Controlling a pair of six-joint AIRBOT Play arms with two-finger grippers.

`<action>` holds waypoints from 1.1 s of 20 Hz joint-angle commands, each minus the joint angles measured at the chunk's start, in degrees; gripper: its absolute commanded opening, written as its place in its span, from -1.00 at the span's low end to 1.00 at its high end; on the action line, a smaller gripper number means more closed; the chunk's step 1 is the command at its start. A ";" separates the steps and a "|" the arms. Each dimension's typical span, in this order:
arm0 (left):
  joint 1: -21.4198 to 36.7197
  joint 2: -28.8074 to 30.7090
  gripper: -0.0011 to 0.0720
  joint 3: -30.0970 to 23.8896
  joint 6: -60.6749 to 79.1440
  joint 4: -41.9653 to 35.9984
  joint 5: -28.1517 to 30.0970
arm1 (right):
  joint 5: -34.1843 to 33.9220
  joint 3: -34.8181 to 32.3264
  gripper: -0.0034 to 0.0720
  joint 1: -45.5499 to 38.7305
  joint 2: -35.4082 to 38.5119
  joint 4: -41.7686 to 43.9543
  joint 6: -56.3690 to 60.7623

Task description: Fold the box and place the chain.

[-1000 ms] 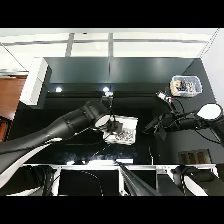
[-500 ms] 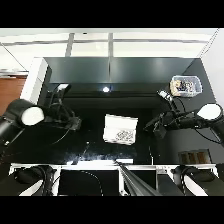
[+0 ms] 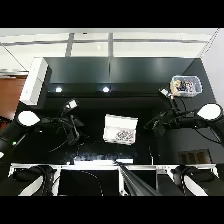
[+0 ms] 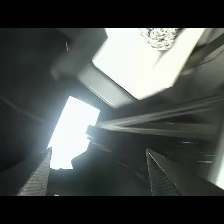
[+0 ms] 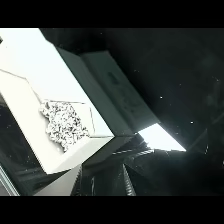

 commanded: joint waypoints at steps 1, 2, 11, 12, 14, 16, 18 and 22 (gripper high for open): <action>-4.07 -3.34 0.98 -0.15 24.00 -2.62 11.89 | -0.37 -0.04 -0.06 0.00 0.04 0.02 1.86; -4.90 -5.01 0.98 0.15 27.23 -2.60 12.79 | -0.39 -0.04 -0.06 0.00 0.04 -0.02 1.97; -9.01 -16.81 0.97 5.99 32.89 -9.42 4.94 | -0.35 -0.04 -0.06 0.22 0.04 0.02 2.19; -9.77 -17.35 0.97 5.99 32.89 -10.80 4.74 | -0.37 -0.04 -0.06 0.22 0.04 0.02 2.19; -11.15 -18.51 0.97 5.99 32.92 -12.66 4.44 | -0.37 -0.04 -0.06 0.22 0.04 0.00 2.19; -11.98 -18.84 0.97 5.99 32.83 -12.90 4.15 | -0.35 -0.04 -0.06 0.22 0.04 0.00 2.19; -12.17 -18.84 0.97 5.99 32.79 -12.90 3.67 | -0.37 -0.04 -0.06 0.22 0.04 0.00 2.19; -12.20 -18.84 0.97 5.99 32.15 -12.90 3.76 | -0.37 -0.04 -0.06 0.22 0.04 0.00 2.19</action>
